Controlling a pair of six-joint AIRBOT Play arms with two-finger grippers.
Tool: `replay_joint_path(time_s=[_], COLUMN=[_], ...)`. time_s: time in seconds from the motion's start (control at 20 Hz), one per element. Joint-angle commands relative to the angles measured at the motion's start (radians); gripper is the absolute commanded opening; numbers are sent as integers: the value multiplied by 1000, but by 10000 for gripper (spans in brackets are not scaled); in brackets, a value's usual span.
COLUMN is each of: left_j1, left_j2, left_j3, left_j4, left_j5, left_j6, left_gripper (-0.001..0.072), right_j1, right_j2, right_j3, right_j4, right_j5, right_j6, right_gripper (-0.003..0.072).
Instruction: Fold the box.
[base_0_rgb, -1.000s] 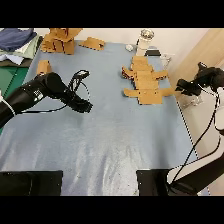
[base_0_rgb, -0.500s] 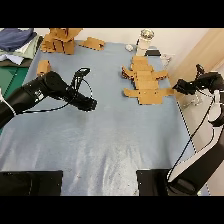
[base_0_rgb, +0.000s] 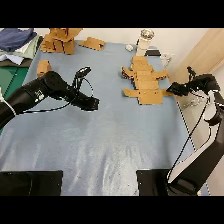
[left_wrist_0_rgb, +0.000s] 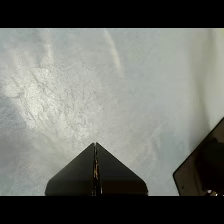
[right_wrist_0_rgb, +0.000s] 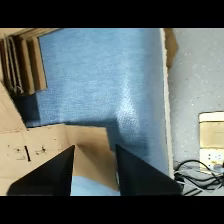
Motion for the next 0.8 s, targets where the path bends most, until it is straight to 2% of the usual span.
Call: replay_joint_path(time_s=[0.0,0.05,0.1,0.15,0.2,0.25,0.3,0.35,0.45,0.6,0.75], left_j1=[0,0,0,0,1,1,1,1,3,35,97], left_j2=[0,0,0,0,0,0,0,0,0,2,3], left_j3=[0,0,0,0,0,1,1,1,1,1,0], left_j4=[-12,-16,-18,-18,-24,-25,-25,-25,-26,-98,-141], left_j5=[-24,-30,-32,-31,-31,-31,-31,-31,-29,-44,-88], left_j6=[0,1,2,1,1,1,1,1,2,16,58], left_gripper=[17,21,262,442,419,419,419,419,419,419,419], right_j1=[29,36,42,48,54,60,66,72,84,100,143], right_j2=[-6,-6,-6,-6,-6,-6,-6,-5,4,66,212], right_j3=[10,13,13,13,13,13,13,13,11,-30,-238], right_j4=[14,17,20,19,20,21,27,49,111,175,188], right_j5=[-37,-43,-52,-66,-82,-106,-142,-195,-276,-314,-274], right_j6=[-27,-27,-31,-34,-34,-34,-47,-84,-97,-79,-77], right_gripper=[320,319,279,277,277,223,81,4,1,-2,-2])
